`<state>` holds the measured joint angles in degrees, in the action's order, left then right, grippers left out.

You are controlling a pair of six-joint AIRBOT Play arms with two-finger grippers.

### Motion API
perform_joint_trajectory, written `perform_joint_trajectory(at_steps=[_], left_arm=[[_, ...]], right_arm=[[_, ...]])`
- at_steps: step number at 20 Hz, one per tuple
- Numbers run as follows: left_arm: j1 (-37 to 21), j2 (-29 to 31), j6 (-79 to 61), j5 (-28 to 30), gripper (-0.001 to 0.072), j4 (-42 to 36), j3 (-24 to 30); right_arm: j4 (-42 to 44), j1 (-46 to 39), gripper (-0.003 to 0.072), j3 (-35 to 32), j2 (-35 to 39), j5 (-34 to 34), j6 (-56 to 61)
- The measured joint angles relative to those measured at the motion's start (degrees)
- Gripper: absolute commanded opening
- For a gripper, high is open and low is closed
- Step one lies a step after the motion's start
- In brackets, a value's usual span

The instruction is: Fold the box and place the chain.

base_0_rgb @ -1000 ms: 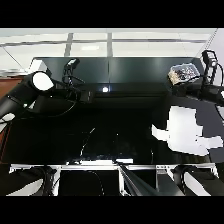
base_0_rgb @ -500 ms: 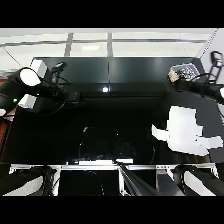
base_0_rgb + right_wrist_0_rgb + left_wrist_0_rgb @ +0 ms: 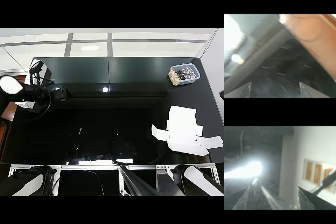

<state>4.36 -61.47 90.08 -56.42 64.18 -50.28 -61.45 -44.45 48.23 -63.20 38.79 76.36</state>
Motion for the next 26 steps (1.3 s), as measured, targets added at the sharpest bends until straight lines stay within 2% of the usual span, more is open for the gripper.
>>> perform_joint_trajectory(at_steps=[4,9,13,14,15,16,18,22,26], left_arm=[[3.23,2.1,0.63,3.58,0.0709,-1.27,4.26],[6.67,2.08,0.79,5.95,0.071,-1.81,5.6],[7.43,2.03,0.85,6.19,0.0709,-2.05,5.84],[7.54,2.01,0.87,6.23,0.0709,-2.25,5.84],[7.61,2.01,0.94,6.21,0.0709,-2.36,5.86],[7.65,2.01,0.94,6.25,0.0709,-2.51,5.88],[7.69,1.86,0.94,6.25,0.0709,-2.6,5.9],[7.69,1.2,0.9,6.27,0.0709,-3.21,5.9],[7.69,0.76,0.83,6.29,0.071,-3.48,5.9]], right_arm=[[-5.62,-4.68,0.0703,0.26,-4.72,11.04,-6.82],[-16.28,-6.54,0.0702,0.37,-7.28,28.0,-14.29],[-19.89,-8.76,0.0702,0.37,-7.69,34.07,-15.54],[-20.28,-9.14,0.0681,0.37,-7.76,34.93,-15.67],[-20.98,-9.4,0.0491,0.37,-7.8,35.41,-15.76],[-21.2,-9.62,0.0397,0.37,-7.8,35.95,-15.96],[-20.65,-9.84,0.002,0.37,-7.85,36.68,-16.57],[-17.68,-8.02,0.0018,0.37,-7.21,38.36,-19.71],[-10.36,0.0,0.0018,0.37,-3.85,36.94,-22.36]])
